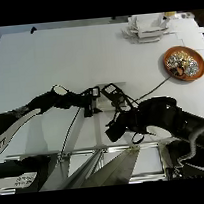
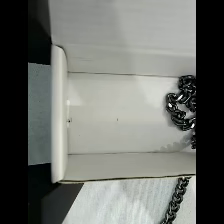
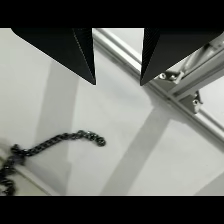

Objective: Fold the box and place the chain.

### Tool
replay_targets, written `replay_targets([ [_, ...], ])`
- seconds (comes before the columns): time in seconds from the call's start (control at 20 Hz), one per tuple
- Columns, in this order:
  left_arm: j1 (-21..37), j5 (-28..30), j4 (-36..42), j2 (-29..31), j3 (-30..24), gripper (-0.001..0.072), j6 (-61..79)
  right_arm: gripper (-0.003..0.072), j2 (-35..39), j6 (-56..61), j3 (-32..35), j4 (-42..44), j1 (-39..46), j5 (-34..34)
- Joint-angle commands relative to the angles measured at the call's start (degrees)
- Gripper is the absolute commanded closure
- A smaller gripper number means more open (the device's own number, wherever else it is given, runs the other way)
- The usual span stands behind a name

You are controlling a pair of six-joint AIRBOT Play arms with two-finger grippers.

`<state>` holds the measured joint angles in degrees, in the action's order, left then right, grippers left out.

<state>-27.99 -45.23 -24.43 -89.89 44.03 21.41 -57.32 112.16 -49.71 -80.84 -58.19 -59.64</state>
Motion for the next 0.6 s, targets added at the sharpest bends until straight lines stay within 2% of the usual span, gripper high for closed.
replay_targets([
  [0.0, 0.04, 0.00, -0.02, -0.02, -0.02, 0.0555, 0.02, 0.0368, -3.91, -2.67, -0.02, 3.69, 1.05, 1.38],
  [0.2, 0.04, 0.00, -0.02, -0.02, -0.02, 0.0555, 0.02, 0.0364, -11.89, 1.66, 1.84, 1.95, 0.92, 3.74],
  [0.4, 0.04, 0.00, -0.02, -0.02, -0.02, 0.0556, 0.02, 0.0335, -12.81, 6.62, 6.60, 1.01, 0.28, 13.51],
  [0.55, 0.04, 0.00, -0.02, -0.02, -0.02, 0.0555, 0.02, 0.0335, -12.41, 6.54, 6.62, -0.94, 0.46, 11.61],
])
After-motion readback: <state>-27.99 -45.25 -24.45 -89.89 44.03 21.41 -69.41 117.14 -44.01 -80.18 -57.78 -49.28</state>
